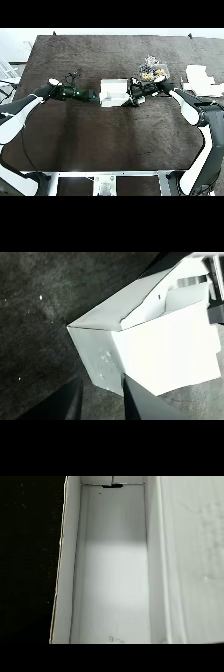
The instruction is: Fold the box and place the chain.
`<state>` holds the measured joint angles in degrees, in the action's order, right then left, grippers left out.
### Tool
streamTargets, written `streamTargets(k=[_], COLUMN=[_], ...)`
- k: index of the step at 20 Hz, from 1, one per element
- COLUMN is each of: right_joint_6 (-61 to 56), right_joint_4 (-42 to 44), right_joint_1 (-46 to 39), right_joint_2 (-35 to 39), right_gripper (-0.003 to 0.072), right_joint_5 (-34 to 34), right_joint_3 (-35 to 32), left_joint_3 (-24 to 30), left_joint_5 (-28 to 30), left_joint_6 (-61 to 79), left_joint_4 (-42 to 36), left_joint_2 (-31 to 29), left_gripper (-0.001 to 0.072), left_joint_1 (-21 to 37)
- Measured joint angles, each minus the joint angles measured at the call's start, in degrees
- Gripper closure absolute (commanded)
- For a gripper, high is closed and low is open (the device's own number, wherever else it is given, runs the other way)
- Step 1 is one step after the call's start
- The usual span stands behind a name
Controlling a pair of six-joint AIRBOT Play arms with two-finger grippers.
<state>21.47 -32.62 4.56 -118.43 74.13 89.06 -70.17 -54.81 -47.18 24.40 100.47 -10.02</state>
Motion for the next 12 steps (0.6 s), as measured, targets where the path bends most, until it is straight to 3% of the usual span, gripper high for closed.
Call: streamTargets(k=[5,6,7,12], right_joint_6=[0.00,0.00,0.00,0.00], right_joint_4=[0.00,0.00,0.00,0.00], right_joint_1=[0.00,0.00,0.00,0.00], right_joint_2=[0.00,0.00,0.00,0.00], right_gripper=[0.0178,0.0178,0.0178,0.0177], right_joint_5=[0.02,0.00,0.00,0.00], right_joint_3=[0.00,0.00,0.00,0.00], left_joint_3=[-0.66,-0.68,-0.70,-0.96], left_joint_5=[-0.87,-0.81,-0.76,-0.46], left_joint_6=[0.61,0.79,0.98,0.70], left_joint_4=[-1.01,-1.18,-1.51,-2.45], left_joint_2=[-0.35,-0.35,-0.37,-0.37], left_gripper=[0.0394,0.0293,0.0271,0.0272], left_joint_1=[-0.52,-0.66,-0.85,-1.46])
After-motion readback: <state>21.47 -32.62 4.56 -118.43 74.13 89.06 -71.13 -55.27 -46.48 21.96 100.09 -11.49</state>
